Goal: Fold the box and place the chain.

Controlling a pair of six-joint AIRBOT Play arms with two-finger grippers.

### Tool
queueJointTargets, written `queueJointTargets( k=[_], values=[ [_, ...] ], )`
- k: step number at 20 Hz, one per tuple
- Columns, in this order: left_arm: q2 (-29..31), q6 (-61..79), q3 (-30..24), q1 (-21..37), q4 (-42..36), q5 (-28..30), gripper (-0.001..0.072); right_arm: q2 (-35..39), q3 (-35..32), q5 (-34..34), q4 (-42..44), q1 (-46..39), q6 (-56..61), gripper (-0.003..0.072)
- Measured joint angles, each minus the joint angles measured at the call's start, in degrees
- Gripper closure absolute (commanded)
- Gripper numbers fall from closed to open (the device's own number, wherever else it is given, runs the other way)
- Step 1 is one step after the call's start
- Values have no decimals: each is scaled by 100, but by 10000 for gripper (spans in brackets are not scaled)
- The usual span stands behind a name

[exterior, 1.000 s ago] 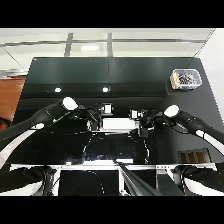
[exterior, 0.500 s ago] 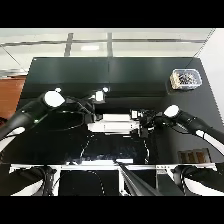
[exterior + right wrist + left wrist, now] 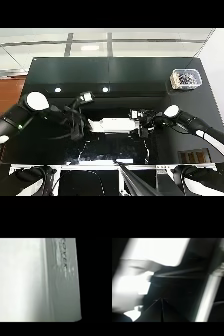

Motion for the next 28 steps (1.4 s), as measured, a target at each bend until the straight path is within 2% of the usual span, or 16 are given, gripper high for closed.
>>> queueJointTargets(
  k=[3, 7, 12, 15, 20, 25, 28],
  values=[
    [-7, -155, -393, -605, -446, 470, 680, 0, 0, 0, 2, 0, 0, 520],
    [-15, -219, -605, -1259, -813, 2179, 680, 0, 0, 0, 4, 0, 0, 521],
    [-87, -221, -664, -1473, -925, 4151, 679, 0, 0, 0, 7, 0, 0, 520],
    [-354, -205, -632, -1473, -885, 4745, 678, 0, 0, 0, 7, 0, 2, 521],
    [-981, -210, -332, -1335, -483, 4800, 679, 0, 0, 2, 7, 0, 2, 521],
    [-1436, -520, 109, -905, -400, 3711, 679, 0, 0, 2, 2, 0, -2, 520],
    [-1565, -575, 232, -743, -509, 3366, 678, 0, 0, 2, 2, 0, -2, 520]
  ],
)
